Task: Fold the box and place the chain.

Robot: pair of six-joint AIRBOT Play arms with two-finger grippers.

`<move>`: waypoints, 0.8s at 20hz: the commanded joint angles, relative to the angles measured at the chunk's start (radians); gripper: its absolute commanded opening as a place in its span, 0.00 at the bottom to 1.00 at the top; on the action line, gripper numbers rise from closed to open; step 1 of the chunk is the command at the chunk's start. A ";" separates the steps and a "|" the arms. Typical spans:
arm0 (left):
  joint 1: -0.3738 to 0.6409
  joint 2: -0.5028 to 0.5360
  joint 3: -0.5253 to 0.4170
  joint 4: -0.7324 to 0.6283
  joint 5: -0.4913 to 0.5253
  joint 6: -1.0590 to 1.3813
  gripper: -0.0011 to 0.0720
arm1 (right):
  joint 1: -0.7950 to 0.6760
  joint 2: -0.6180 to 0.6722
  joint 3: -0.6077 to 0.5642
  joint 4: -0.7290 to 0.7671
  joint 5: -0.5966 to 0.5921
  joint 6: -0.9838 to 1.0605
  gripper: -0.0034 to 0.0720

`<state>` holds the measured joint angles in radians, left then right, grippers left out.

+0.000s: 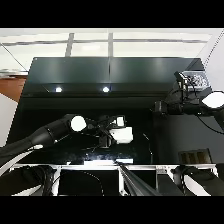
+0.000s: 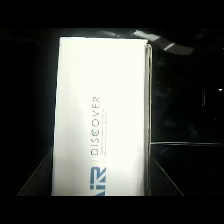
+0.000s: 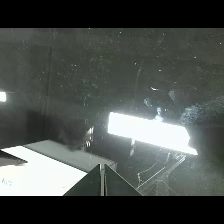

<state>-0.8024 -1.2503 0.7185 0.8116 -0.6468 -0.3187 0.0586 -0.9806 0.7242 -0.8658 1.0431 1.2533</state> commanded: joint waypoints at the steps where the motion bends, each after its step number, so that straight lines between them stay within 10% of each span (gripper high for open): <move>1: -0.027 -0.033 0.000 0.016 0.037 -0.003 0.99 | 0.000 0.001 0.000 0.000 0.000 0.000 0.10; 5: -0.026 -0.053 0.001 0.018 0.035 -0.003 0.94 | 0.000 0.001 0.000 0.000 0.002 0.000 0.10; 8: -0.025 -0.049 0.010 0.021 0.014 -0.004 0.58 | 0.000 0.001 0.000 0.000 0.005 0.000 0.10; 16: 0.182 0.000 0.129 0.334 -0.180 -0.394 0.56 | 0.000 0.001 0.000 0.000 0.009 0.000 0.10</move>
<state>-0.7147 -1.2659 0.8085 1.0145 -0.7319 -0.5674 0.0586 -0.9806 0.7238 -0.8658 1.0515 1.2533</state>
